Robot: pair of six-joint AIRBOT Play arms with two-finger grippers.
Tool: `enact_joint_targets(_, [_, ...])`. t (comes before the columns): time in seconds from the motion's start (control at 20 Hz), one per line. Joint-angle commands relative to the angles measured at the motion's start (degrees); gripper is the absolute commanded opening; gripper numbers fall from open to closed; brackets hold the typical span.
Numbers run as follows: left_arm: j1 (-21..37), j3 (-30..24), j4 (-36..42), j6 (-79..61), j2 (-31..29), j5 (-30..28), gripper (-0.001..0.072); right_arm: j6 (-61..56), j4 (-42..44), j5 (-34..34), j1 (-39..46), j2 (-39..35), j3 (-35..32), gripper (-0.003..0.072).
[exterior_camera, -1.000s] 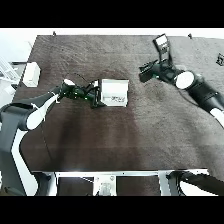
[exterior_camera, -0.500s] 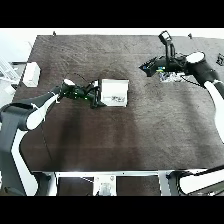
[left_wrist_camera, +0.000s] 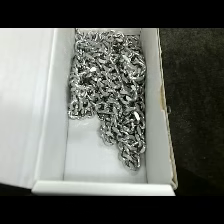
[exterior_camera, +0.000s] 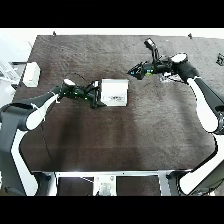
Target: Fold the box and place the chain.
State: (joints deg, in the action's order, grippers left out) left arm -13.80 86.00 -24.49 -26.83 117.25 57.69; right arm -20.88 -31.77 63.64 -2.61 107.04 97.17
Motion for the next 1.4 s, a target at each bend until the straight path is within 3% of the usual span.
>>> enact_joint_targets(0.0, [0.04,-0.02,-0.37,-0.02,0.04,-0.20,0.0530,0.44,0.24,3.21,-0.94,0.63,0.48,0.0198])
enact_joint_targets(0.55, [0.04,-0.02,-0.31,-0.04,0.04,-0.02,0.0530,0.37,-0.26,14.03,-2.45,0.66,0.48,0.0200])
enact_joint_targets(0.75, [0.07,-0.02,-0.28,-0.22,0.04,-0.07,0.0530,0.35,-2.27,14.38,-4.28,0.66,0.48,0.0209])
enact_joint_targets(0.8, [0.04,-0.02,-0.28,-0.22,0.04,-0.07,0.0530,0.35,-3.54,14.43,-4.98,0.66,0.48,0.0242])
enact_joint_targets(1.0, [0.07,-0.02,-0.28,-0.22,0.04,-0.22,0.0531,0.42,-7.98,14.34,-7.87,0.66,0.48,0.0253])
enact_joint_targets(1.05, [0.07,-0.02,-0.28,-0.22,0.04,-0.20,0.0531,0.42,-8.57,14.29,-8.41,0.68,0.46,0.0295])
enact_joint_targets(1.35, [0.04,-0.02,-0.28,-0.22,0.04,-0.17,0.0531,0.61,-9.55,13.81,-8.83,1.60,0.48,0.0336])
